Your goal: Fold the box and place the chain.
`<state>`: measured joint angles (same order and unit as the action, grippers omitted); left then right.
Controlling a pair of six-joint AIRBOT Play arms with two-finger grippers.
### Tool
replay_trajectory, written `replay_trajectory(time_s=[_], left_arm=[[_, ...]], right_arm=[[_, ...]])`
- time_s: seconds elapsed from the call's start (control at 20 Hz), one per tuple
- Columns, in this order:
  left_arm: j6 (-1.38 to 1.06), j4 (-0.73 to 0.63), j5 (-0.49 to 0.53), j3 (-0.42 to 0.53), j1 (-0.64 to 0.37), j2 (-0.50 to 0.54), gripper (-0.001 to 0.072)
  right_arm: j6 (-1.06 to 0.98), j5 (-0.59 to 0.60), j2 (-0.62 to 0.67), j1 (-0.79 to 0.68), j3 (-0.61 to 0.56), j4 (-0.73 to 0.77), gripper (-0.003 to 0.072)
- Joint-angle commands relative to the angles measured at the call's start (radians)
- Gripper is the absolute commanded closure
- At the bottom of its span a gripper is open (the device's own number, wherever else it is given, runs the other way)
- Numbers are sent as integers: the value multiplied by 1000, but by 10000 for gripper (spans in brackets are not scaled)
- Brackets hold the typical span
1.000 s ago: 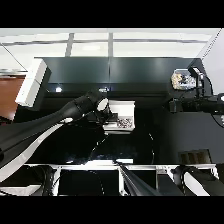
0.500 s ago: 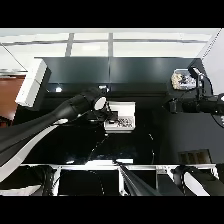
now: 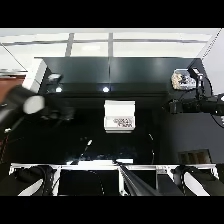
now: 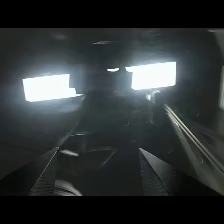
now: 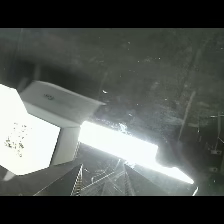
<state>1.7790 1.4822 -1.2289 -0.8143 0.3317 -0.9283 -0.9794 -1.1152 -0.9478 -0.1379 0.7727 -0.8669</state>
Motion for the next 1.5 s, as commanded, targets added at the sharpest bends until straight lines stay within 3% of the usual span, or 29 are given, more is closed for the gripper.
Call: replay_trajectory(time_s=[0.0,0.1,0.2,0.3,0.55,0.65,0.85,0.95,1.15,1.45], left_arm=[[-761,-694,80,200,-311,103,141],[-1082,-858,89,253,-333,91,141],[-1256,-863,130,262,-311,69,138],[-1413,-863,171,262,-283,43,-11],[-1798,-862,316,262,-133,-14,-11],[-1838,-866,387,253,-80,-65,-11],[-1943,-883,346,193,-68,-277,-11],[-1984,-960,345,166,-32,-350,-11],[-2031,-963,363,124,52,-443,-11],[-2022,-968,356,73,61,-503,-11]], right_arm=[[0,0,1,-1,1,1,370],[0,-1,1,-1,1,1,370],[0,-1,1,-1,1,1,370],[0,-1,1,-1,1,1,370],[0,-3,1,-1,1,1,370],[0,-3,1,0,1,1,370],[-1,-3,1,0,1,1,370],[0,-3,1,0,1,1,371],[0,-3,1,0,1,1,370],[0,-3,1,0,1,1,370]])
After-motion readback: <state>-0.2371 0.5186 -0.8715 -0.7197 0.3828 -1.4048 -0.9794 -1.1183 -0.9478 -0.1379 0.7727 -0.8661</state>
